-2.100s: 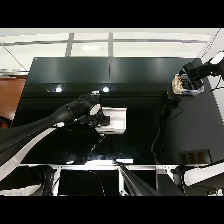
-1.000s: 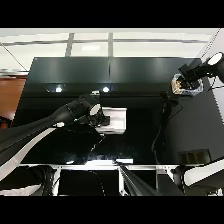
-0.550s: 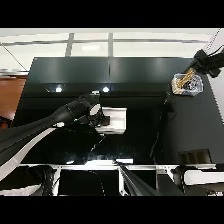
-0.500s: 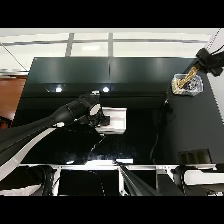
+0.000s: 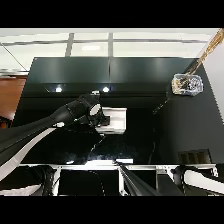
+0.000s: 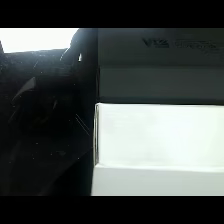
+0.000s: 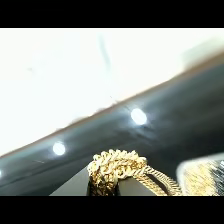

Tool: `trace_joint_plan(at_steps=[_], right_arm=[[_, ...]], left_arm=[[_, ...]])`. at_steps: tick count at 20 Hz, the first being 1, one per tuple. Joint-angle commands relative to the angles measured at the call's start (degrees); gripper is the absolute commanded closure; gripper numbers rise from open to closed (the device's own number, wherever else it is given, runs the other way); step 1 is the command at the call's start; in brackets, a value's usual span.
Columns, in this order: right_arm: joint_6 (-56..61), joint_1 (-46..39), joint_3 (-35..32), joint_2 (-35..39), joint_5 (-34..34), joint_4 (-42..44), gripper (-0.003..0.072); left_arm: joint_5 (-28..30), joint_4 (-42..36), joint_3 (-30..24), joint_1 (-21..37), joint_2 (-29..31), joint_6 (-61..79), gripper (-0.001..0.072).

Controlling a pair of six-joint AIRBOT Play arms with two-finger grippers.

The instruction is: Fold the box and place the chain.

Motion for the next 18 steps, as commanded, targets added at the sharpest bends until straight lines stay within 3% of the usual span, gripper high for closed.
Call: trace_joint_plan(at_steps=[1,5,12,15,18], right_arm=[[-8.72,-0.04,2.23,4.26,2.36,8.41,0.0679],[-10.36,-0.04,2.23,9.05,2.03,11.63,0.0679],[-14.45,-0.13,2.27,13.22,2.8,25.55,0.068],[-15.58,0.04,2.27,13.25,7.54,30.97,0.0679],[-17.84,1.68,2.08,13.25,17.4,30.49,0.0679]], left_arm=[[0.0,0.0,-0.02,0.0,0.02,0.0,0.0681],[0.0,0.0,-0.02,0.0,0.02,0.0,0.0681],[0.0,-0.02,-0.02,0.0,0.02,0.0,0.0681],[0.0,-0.02,-0.02,0.0,0.02,0.0,0.0681],[0.0,-0.02,-0.02,0.0,0.02,0.0,0.0681]])
